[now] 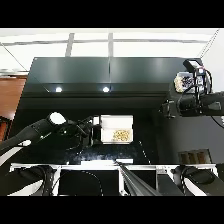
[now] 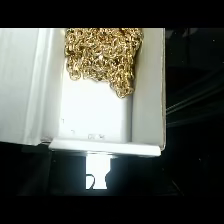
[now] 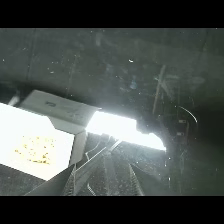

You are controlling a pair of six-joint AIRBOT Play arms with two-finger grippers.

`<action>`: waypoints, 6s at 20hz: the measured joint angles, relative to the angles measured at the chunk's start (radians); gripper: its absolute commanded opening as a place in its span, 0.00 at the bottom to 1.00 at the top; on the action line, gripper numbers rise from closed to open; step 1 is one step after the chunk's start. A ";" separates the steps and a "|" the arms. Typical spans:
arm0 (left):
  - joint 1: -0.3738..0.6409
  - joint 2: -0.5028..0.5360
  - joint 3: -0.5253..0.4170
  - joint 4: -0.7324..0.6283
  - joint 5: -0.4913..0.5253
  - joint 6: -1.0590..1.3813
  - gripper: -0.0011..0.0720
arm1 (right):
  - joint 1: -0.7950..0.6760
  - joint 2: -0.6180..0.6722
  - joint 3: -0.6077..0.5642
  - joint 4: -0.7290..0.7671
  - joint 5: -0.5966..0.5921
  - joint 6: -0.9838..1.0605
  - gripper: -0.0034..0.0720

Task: Fold the box and place the chain.

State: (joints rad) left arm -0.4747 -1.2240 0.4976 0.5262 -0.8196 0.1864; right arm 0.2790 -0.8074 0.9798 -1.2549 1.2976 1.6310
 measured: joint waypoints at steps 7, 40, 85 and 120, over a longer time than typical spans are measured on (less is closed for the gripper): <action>-0.011 0.000 0.000 -0.020 0.012 0.000 0.99 | 0.000 0.000 0.000 0.000 0.000 0.000 0.59; -0.011 -0.001 0.004 -0.067 0.023 0.091 0.64 | 0.130 -0.258 -0.121 0.187 -0.410 -0.318 0.90; -0.011 -0.001 0.004 -0.066 0.023 0.091 0.64 | 0.280 -0.319 -0.214 0.407 -0.268 -1.168 0.36; -0.011 -0.001 0.004 -0.067 0.022 0.091 0.64 | 0.187 -0.270 -0.434 0.927 -0.322 -0.582 0.05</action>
State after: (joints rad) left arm -0.4862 -1.2251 0.5018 0.4591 -0.7975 0.2775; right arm 0.4660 -1.0771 0.5461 -0.3279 0.9760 1.0489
